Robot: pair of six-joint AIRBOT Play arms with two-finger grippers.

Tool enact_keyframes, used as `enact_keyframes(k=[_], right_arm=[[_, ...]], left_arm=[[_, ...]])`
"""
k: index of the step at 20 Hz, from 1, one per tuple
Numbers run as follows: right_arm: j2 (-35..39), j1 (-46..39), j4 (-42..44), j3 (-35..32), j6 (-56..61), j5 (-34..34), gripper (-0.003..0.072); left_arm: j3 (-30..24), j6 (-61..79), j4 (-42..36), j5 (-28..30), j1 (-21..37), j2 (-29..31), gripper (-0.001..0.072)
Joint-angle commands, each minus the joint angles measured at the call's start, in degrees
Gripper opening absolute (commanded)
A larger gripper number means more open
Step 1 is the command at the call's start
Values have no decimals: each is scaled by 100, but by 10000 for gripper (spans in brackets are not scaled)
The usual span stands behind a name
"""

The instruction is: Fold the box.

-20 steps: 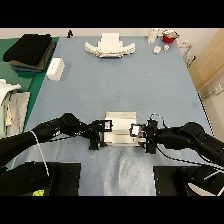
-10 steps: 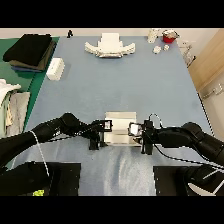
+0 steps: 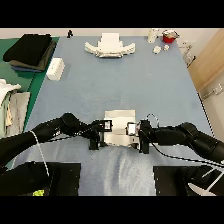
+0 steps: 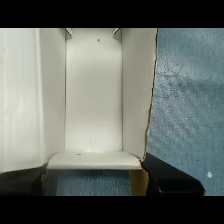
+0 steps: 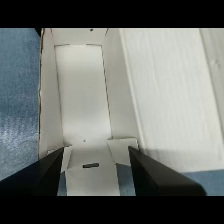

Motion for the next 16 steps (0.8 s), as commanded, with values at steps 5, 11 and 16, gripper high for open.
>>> enact_keyframes(k=[5, 11, 16], right_arm=[[321, -7, -1001, 273, 1672, -1019, 275], [949, -33, -4264, 575, 5233, -2581, 5], [914, -1499, -4957, 573, 8242, -3530, 3]], left_arm=[[7, 0, 0, 0, 2, -2, 498], [7, 0, 0, 2, 2, -2, 498], [7, 0, 0, 2, 2, -2, 498]])
